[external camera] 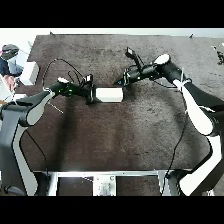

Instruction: Fold the box and place the chain.

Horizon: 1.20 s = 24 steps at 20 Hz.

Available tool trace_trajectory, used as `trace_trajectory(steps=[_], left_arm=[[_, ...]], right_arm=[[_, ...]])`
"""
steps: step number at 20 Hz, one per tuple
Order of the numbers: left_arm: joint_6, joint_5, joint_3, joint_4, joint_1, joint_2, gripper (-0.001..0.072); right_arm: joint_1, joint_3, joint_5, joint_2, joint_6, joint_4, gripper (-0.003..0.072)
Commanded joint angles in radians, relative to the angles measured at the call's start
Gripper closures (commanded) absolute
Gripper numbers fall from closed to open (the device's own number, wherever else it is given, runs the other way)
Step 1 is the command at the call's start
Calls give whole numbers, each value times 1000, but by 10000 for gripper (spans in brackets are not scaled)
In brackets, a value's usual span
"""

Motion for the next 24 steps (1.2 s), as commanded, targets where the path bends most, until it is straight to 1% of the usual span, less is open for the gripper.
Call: trace_trajectory(steps=[1,3,5,6,8,10,12,14,18,21,24], left_arm=[[2,0,0,0,0,0,480],[2,0,0,0,0,0,481],[2,1,0,0,0,0,480],[2,1,0,0,0,0,480],[2,0,0,0,0,0,480],[2,1,0,0,0,0,480],[2,0,0,0,0,0,480],[2,0,0,0,0,0,480],[2,1,0,0,0,0,480],[2,0,0,0,0,0,480],[2,0,0,0,0,0,480]], right_arm=[[-2,-5,-11,118,58,48,681],[-4,-73,-67,208,80,46,682],[-10,-216,-197,337,80,43,682],[-14,-301,-283,408,80,43,681],[-32,-508,-494,575,91,45,680],[-56,-704,-693,733,143,46,680],[-76,-875,-811,872,162,48,680],[-80,-1041,-915,1015,166,72,680],[-80,-1303,-1107,1263,166,141,680],[-80,-1445,-1195,1405,166,156,679],[-80,-1516,-1231,1482,165,155,679]])
